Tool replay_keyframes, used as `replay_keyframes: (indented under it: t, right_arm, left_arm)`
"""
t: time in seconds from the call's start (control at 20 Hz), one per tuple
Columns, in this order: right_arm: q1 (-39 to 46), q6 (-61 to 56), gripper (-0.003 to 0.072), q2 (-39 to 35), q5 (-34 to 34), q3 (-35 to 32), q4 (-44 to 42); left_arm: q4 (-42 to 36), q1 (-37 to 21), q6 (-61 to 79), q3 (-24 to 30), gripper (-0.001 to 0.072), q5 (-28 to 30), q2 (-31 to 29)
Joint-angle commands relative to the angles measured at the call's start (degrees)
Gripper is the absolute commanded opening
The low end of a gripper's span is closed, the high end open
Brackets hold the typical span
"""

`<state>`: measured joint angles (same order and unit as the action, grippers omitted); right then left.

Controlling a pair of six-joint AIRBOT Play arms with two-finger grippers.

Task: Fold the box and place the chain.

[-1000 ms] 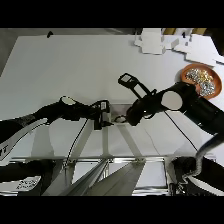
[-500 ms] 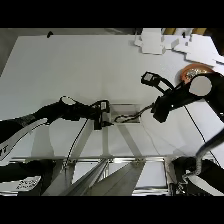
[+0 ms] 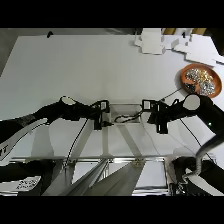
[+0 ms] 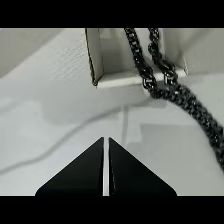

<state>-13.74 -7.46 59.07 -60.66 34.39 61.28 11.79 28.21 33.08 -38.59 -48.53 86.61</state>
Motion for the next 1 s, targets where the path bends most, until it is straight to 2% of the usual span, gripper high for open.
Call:
replay_keyframes:
  t: [0.0,0.05,0.1,0.45,0.95]
  right_arm:
    - [0.22,12.07,0.0090,1.36,6.60,-2.16,-4.50]
    - [0.24,12.48,0.0186,2.27,8.24,-2.16,-4.79]
    - [0.24,12.48,0.0241,3.26,10.01,-2.16,-5.46]
    - [0.24,15.98,0.0226,6.93,14.40,-2.16,-13.31]
    - [0.24,15.93,0.0217,8.22,14.25,-2.16,-15.47]
  left_arm:
    - [0.00,0.04,0.11,-0.02,0.0343,-0.11,-0.02]
    - [0.00,0.04,0.11,-0.02,0.0343,-0.11,-0.02]
    - [0.00,0.04,0.11,-0.02,0.0343,-0.11,-0.02]
    - [0.00,0.04,0.11,-0.02,0.0343,-0.09,-0.02]
    - [0.00,0.04,0.11,-0.02,0.0343,-0.11,-0.02]
